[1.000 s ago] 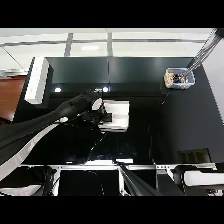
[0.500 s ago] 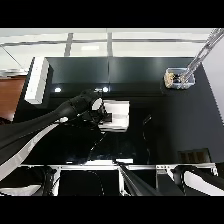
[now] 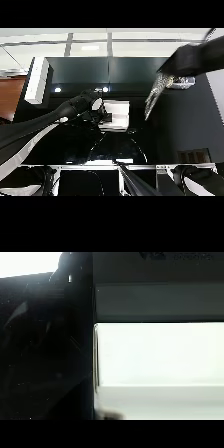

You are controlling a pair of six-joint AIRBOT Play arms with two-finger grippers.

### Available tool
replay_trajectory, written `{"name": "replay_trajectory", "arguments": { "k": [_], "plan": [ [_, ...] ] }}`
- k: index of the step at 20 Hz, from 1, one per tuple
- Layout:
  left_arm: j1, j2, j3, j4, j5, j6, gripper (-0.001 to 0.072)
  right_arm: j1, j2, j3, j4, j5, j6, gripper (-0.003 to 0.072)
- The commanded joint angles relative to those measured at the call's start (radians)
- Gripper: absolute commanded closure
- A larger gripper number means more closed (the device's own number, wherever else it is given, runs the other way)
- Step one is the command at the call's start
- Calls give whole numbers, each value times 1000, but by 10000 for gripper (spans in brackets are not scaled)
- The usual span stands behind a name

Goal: Fold the box and place the chain.

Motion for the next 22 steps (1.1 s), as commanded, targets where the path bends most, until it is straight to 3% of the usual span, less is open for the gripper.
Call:
{"name": "replay_trajectory", "arguments": {
  "k": [1, 5, 8, 15, 22],
  "plan": [
    [0, 0, 0, 1, -1, 0, 685, 155, 13, -138, -1, -184, 22, 676],
    [0, 0, 0, 0, -1, 0, 685, 203, 3, -240, 2, -356, 42, 676],
    [0, 0, 0, 0, -1, 0, 685, 221, -6, -303, 16, -414, 52, 675],
    [0, 0, 0, 1, 3, 0, 685, 284, -44, -521, 24, -521, 81, 674],
    [0, 0, 0, 1, 2, 0, 685, 298, -163, -552, 9, -545, 81, 670]
  ]
}}
